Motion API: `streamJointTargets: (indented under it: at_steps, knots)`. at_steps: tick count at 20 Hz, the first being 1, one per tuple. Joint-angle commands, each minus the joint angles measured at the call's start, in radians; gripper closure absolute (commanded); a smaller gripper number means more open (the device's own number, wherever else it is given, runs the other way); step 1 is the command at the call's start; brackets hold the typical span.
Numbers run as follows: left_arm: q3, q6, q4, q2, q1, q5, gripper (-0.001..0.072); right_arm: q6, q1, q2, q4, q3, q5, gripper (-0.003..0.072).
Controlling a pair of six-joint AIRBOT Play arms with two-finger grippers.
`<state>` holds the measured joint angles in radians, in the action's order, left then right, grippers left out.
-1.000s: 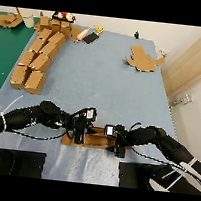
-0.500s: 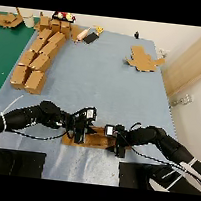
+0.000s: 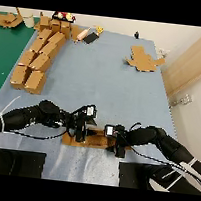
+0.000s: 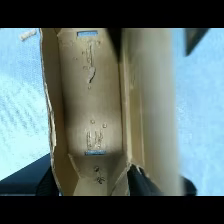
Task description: Fold the box.
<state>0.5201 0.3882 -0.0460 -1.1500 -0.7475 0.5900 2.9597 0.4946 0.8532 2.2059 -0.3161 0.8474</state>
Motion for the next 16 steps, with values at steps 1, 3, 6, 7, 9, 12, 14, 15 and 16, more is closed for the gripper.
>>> streamJointTargets:
  at_steps: [1,3,6,7,9,12,14,15,16]
  knots:
    - [0.0,-0.051,-0.011,0.044,0.001,-0.048,0.0316,0.0,0.0,0.0,-0.002,0.0,0.0,0.0191]
    - [0.0,-0.167,-0.103,0.087,0.001,-0.048,0.0316,0.0,0.0,0.0,-0.003,0.0,0.0,0.0191]
    - [0.0,-0.55,-0.449,0.167,0.001,-0.027,0.0316,0.0,0.0,0.0,-0.003,0.0,-0.001,0.0191]
    - [0.0,-0.706,-0.59,0.198,0.001,-0.002,0.0317,0.0,0.0,0.0,-0.003,0.0,-0.001,0.0191]
    - [0.0,-1.051,-0.852,0.269,0.001,0.095,0.0319,0.0,0.0,0.0,-0.003,0.0,-0.001,0.0191]
    - [0.0,-1.445,-0.933,0.338,-0.003,0.319,0.0698,0.0,0.0,0.0,-0.003,0.0,-0.001,0.0191]
    - [-0.013,-1.572,-0.81,0.336,-0.034,0.378,0.0699,0.0,0.0,0.0,-0.002,0.0,-0.001,0.0191]
    - [-0.029,-1.586,-0.705,0.334,-0.064,0.339,0.0698,0.0,0.0,0.0,-0.003,0.0,0.0,0.0191]
    - [-0.047,-1.585,-0.601,0.331,-0.098,0.254,0.0699,0.0,0.0,0.0,-0.003,0.0,0.0,0.0191]
